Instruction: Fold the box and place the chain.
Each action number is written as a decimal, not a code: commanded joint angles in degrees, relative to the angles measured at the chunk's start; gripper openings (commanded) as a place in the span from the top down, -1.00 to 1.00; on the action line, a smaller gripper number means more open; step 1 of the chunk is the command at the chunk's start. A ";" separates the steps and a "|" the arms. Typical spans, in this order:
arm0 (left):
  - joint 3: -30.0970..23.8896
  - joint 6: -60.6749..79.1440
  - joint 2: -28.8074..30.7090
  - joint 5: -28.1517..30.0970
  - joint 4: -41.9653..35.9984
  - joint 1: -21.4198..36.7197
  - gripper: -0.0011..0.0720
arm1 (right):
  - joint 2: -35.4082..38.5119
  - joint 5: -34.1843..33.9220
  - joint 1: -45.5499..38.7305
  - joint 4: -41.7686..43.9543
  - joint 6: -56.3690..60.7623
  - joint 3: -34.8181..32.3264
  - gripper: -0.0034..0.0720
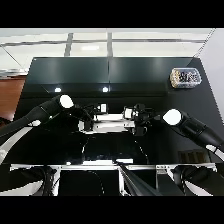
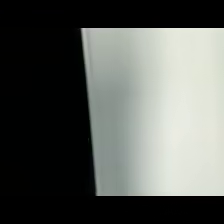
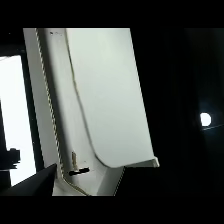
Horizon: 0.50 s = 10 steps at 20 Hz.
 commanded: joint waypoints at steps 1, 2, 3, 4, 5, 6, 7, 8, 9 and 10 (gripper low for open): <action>0.04 -0.02 -0.04 -0.20 0.00 -0.02 0.89 | 0.00 0.94 -0.04 0.83 -0.17 0.02 -0.88; 0.04 -0.02 -0.04 -0.20 0.00 -0.02 0.89 | -0.07 3.45 -0.04 0.83 -0.17 -0.02 -0.88; 0.04 -0.02 -0.04 -0.20 0.00 -0.02 0.89 | -0.26 5.46 -0.02 0.83 -0.17 -0.26 -0.88; 0.04 -0.02 -0.04 -0.20 0.00 -0.02 0.89 | -0.44 6.21 0.11 0.94 -0.15 -0.70 -0.88; 0.04 -0.02 -0.04 -0.22 0.00 -0.02 0.89 | -0.66 5.81 0.48 1.33 -0.15 -1.16 -0.88; 0.04 -0.02 -0.04 -0.28 -0.02 -0.02 0.89 | -1.20 5.38 0.92 2.16 -0.17 -1.49 -0.88; 0.04 -0.02 -0.04 -0.39 -0.02 -0.02 0.89 | -2.10 5.20 1.29 2.32 -0.22 -1.51 -0.88; 0.04 -0.02 -0.04 -0.72 0.00 -0.02 0.89 | -3.19 4.63 1.51 2.32 -0.24 -1.51 -0.88; 0.04 -0.02 -0.04 -1.25 0.00 -0.02 0.89 | -4.07 4.33 1.49 2.45 -0.35 -1.51 -0.88; 0.04 -0.04 -0.04 -1.77 0.00 -0.02 0.89 | -4.79 3.67 1.49 2.34 -1.66 -1.51 -0.88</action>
